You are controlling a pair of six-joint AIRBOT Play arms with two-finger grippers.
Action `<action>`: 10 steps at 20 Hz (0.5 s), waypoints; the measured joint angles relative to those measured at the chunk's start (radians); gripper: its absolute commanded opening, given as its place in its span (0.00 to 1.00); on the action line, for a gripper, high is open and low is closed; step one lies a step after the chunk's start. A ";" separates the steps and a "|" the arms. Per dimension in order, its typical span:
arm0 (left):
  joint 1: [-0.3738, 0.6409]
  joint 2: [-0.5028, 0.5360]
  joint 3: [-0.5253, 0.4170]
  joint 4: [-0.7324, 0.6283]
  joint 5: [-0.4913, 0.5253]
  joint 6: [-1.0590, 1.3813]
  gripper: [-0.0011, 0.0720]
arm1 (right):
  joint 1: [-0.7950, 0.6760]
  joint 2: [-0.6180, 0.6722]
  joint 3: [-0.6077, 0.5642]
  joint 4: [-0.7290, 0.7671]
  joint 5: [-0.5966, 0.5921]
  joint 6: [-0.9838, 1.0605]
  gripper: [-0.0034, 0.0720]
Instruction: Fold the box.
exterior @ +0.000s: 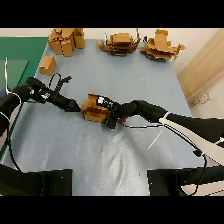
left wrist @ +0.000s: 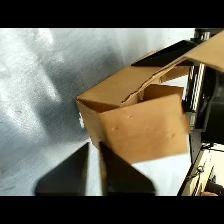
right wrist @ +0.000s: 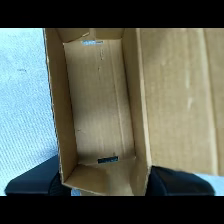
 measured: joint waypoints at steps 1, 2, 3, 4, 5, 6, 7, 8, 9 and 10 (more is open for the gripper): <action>0.000 0.000 0.000 -0.012 -0.006 0.016 0.36 | 0.000 0.000 0.000 0.000 0.000 0.000 0.73; 0.000 0.000 0.000 -0.023 -0.009 0.030 0.37 | 0.000 0.000 0.000 0.000 0.000 0.000 0.73; 0.000 0.000 0.000 -0.030 -0.011 0.046 0.36 | 0.000 0.000 0.000 0.000 0.000 0.000 0.73; 0.000 0.000 0.000 -0.035 -0.012 0.060 0.37 | 0.000 0.000 0.000 0.000 0.000 0.000 0.73; 0.000 0.000 0.000 -0.041 -0.013 0.072 0.36 | 0.000 0.000 0.000 0.000 0.000 0.000 0.73; 0.000 0.000 0.000 -0.045 -0.014 0.083 0.37 | 0.000 0.000 0.000 0.000 0.000 0.000 0.73; 0.000 0.000 0.000 -0.050 -0.014 0.092 0.37 | 0.000 0.000 0.000 0.000 0.000 0.000 0.73; 0.000 0.000 0.000 -0.056 -0.011 0.099 0.37 | 0.000 0.000 0.000 0.000 0.000 0.000 0.73; 0.000 0.000 0.000 -0.063 -0.008 0.106 0.37 | 0.000 0.000 0.000 0.000 0.000 0.000 0.73; 0.000 0.000 0.000 -0.073 -0.003 0.115 0.37 | 0.000 0.000 0.000 0.000 0.000 0.000 0.73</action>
